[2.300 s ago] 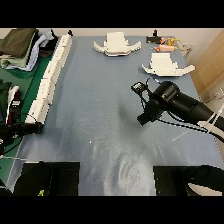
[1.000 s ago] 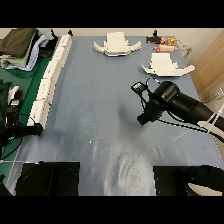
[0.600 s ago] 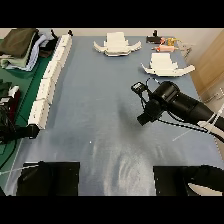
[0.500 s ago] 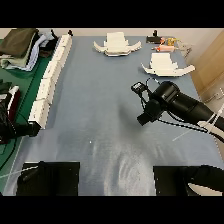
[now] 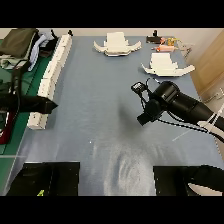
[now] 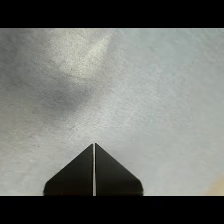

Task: Fold the box.

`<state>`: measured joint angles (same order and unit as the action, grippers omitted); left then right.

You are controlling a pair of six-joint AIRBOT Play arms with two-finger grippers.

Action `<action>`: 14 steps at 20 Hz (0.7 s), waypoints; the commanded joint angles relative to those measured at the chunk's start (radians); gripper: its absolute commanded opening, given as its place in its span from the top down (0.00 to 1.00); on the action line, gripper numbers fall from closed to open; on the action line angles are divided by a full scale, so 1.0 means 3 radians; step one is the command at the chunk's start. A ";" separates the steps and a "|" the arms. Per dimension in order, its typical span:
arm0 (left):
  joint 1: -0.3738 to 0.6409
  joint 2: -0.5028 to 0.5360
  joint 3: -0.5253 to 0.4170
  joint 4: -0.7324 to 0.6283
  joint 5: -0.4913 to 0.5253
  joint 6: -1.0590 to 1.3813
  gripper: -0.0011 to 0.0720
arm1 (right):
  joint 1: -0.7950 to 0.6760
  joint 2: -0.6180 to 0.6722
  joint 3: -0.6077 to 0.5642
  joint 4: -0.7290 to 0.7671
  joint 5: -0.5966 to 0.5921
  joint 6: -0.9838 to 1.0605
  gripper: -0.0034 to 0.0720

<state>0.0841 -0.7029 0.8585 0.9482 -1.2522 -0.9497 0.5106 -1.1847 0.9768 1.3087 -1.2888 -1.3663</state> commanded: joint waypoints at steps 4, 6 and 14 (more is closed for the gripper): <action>-0.1453 -0.1129 0.0537 -0.0045 0.0421 -0.0053 0.97 | 0.0000 -0.0001 0.0003 0.0000 0.0001 0.0001 0.94; -0.1724 -0.1292 0.0535 -0.0043 0.0533 -0.0053 0.97 | 0.0000 -0.0001 0.0003 0.0000 0.0001 0.0001 0.94; -0.1924 -0.1442 0.0535 -0.0045 0.0538 -0.0055 0.97 | 0.0001 -0.0001 0.0003 0.0000 0.0001 0.0000 0.94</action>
